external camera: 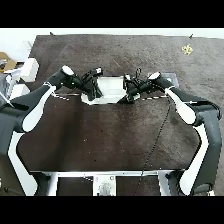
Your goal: Fold the box and place the chain.
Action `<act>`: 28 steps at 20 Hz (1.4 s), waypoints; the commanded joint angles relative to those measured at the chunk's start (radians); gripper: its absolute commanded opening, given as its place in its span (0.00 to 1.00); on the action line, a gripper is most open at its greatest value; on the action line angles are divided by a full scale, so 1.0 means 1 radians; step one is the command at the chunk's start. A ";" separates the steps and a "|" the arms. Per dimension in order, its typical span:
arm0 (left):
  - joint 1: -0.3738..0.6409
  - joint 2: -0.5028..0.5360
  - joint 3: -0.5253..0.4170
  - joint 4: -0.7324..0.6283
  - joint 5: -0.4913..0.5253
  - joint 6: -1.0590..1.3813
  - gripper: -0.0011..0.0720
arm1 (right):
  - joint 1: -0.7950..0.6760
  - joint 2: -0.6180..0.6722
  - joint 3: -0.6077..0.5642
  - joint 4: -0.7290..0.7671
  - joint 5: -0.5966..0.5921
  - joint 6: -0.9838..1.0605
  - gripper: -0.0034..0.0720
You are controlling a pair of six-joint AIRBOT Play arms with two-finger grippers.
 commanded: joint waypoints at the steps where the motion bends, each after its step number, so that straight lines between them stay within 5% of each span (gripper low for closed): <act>1: -0.005 -0.006 0.000 -0.019 -0.003 0.021 0.22 | 0.001 -0.001 0.000 -0.003 -0.002 0.000 0.64; 2: -0.005 -0.006 0.000 -0.011 -0.004 0.021 0.23 | 0.001 -0.001 0.000 -0.003 -0.002 0.000 0.64; 4: -0.005 -0.006 0.000 0.029 -0.002 0.019 0.60 | 0.001 -0.001 0.000 -0.003 -0.002 0.000 0.64; 8: -0.005 -0.006 0.000 0.050 -0.004 0.021 0.61 | 0.001 -0.001 0.000 -0.003 -0.002 0.000 0.64; 10: -0.005 -0.006 0.000 0.049 0.011 0.013 0.98 | 0.001 -0.001 0.000 -0.003 -0.002 0.000 0.64; 18: 0.000 -0.005 0.001 0.050 0.008 0.010 0.97 | 0.001 -0.001 0.000 -0.003 -0.002 0.000 0.64; 20: 0.016 -0.002 0.001 0.050 -0.003 -0.014 0.51 | 0.001 -0.001 0.000 -0.003 -0.003 0.000 0.64; 23: 0.060 0.008 0.022 0.048 -0.125 -0.060 0.03 | 0.001 -0.001 0.000 -0.003 -0.003 0.000 0.64; 28: 0.124 0.008 0.155 0.055 -0.291 -0.475 0.02 | 0.001 -0.001 0.000 -0.004 -0.003 0.000 0.64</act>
